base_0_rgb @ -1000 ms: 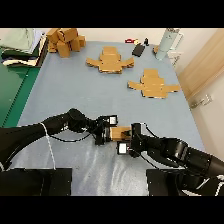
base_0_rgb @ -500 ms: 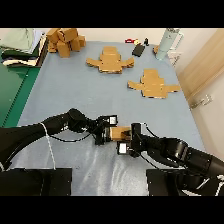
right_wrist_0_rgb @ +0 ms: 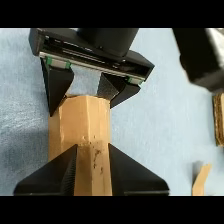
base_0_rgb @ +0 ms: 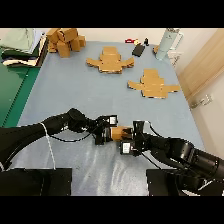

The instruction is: Fold the box.

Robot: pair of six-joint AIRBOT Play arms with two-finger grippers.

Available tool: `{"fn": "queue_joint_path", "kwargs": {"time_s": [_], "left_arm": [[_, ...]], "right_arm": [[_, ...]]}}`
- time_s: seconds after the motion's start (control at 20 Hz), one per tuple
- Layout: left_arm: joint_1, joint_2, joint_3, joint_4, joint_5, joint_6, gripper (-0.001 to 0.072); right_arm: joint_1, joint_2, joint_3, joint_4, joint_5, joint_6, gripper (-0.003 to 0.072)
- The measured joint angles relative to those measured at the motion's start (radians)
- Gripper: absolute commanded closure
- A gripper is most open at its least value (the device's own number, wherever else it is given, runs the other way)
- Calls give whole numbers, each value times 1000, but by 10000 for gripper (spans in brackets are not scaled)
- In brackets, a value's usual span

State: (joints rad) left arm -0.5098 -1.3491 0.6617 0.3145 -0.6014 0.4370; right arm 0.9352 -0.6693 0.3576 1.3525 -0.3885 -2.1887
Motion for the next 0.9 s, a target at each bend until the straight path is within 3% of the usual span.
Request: {"fn": "queue_joint_path", "kwargs": {"time_s": [0.7,0.75,0.8,0.9], "left_arm": [[0,0,0,0,0,-1,167],[0,0,0,0,0,-1,167],[0,0,0,0,0,-1,167],[0,0,0,0,0,-2,167]], "right_arm": [[-27,-18,18,-26,6,0,405],[-29,-19,18,-29,6,0,420],[-29,-21,18,-32,6,0,541],[-31,-24,18,-33,7,1,569]]}}
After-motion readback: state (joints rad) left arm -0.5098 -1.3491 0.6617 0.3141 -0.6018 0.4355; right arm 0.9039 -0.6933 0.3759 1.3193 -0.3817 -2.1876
